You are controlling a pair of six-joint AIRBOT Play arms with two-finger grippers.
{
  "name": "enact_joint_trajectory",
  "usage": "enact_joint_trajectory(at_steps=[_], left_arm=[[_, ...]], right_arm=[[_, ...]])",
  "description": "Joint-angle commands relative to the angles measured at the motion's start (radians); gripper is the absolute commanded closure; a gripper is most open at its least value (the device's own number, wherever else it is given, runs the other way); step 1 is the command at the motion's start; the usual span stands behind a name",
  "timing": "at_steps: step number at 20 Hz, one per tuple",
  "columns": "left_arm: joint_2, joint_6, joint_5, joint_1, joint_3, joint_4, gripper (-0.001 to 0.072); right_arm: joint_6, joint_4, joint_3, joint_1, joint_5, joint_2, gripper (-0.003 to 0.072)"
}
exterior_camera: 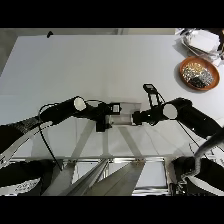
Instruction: Fold the box and place the chain.
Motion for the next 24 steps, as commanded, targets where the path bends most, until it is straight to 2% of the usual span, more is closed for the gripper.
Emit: enact_joint_trajectory(at_steps=[1,6,8,12,14,16,18,20,22,24], left_arm=[[0.001,0.0,0.0,0.0,0.001,0.0,0.0498],[0.001,0.0,0.0,0.0,0.001,0.0,0.0498],[0.001,0.0,0.0,0.0,0.001,0.0,0.0498],[0.001,0.0,0.0,0.0,0.001,0.0,0.0498],[0.001,0.0,0.0,0.0,0.001,0.0,0.0498],[0.001,0.0,0.0,0.0,0.001,0.0,0.0498],[0.001,0.0,0.0,0.0,0.001,0.0,0.0498],[0.001,0.0,0.0,0.0,0.001,0.0,0.0498],[0.001,0.0,0.0,0.0,0.001,0.0,0.0498],[0.001,0.0,0.001,0.0,0.001,0.0,0.0498]], right_arm=[[0.105,-0.08,0.005,0.056,-0.014,-0.004,0.026],[0.129,-0.111,0.056,0.114,0.0,-0.077,0.0298],[0.129,-0.129,0.079,0.133,0.026,-0.119,0.0355],[0.129,-0.141,0.1,0.141,0.044,-0.145,0.038],[0.129,-0.143,0.1,0.141,0.047,-0.145,0.0433],[0.129,-0.157,0.1,0.141,0.047,-0.145,0.0523],[0.129,-0.159,0.1,0.141,0.047,-0.145,0.0549],[0.129,-0.166,0.1,0.141,0.046,-0.145,0.0652],[0.129,-0.187,0.1,0.141,0.045,-0.145,0.0666],[0.138,-0.193,0.1,0.141,0.033,-0.145,0.0582]])
